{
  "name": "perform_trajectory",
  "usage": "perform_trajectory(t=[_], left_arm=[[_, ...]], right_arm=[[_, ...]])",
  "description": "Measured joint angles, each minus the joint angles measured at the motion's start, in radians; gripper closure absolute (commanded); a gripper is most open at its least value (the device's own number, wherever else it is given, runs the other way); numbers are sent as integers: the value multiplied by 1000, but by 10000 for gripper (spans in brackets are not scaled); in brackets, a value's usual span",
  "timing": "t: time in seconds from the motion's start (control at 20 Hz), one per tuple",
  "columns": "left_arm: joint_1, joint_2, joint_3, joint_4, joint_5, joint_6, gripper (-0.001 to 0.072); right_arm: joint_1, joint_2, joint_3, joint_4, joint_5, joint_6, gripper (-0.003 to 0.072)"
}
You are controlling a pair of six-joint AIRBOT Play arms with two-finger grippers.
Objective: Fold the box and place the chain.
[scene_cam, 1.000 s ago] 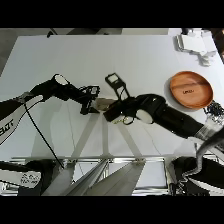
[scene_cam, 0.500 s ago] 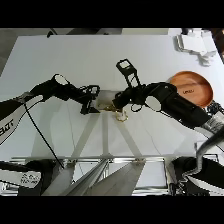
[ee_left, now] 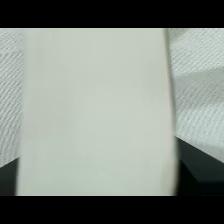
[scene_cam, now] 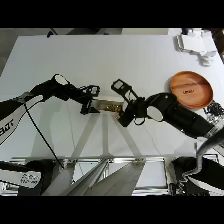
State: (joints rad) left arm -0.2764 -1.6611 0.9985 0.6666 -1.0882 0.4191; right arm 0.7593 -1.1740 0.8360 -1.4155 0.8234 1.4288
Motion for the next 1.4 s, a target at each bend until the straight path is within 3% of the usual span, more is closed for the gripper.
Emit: perform_trajectory(t=[0.2, 0.3, 0.5, 0.65, 0.7, 0.8, 0.85, 1.4], left_arm=[[0, 0, 0, 0, 0, 0, 277], [0, 0, 0, 0, 0, 0, 277], [0, 0, 0, 0, -1, 0, 277], [0, 0, 0, 0, -1, 0, 277], [0, 0, 0, 0, -1, 0, 277], [0, 0, 0, 0, -1, 0, 277], [0, 0, 0, 0, -1, 0, 277], [0, 0, 0, 0, -1, 0, 277]], right_arm=[[7, -48, -47, 5, -26, -16, 250], [10, -84, -56, 13, -59, -9, 116], [14, -143, -63, 22, -105, 39, 116], [15, -173, -63, 21, -162, 83, 184], [16, -182, -63, 12, -176, 101, 307], [15, -200, -64, -6, -206, 130, 484], [15, -205, -64, -16, -200, 139, 649], [87, -130, -67, -23, -32, 146, 670]])
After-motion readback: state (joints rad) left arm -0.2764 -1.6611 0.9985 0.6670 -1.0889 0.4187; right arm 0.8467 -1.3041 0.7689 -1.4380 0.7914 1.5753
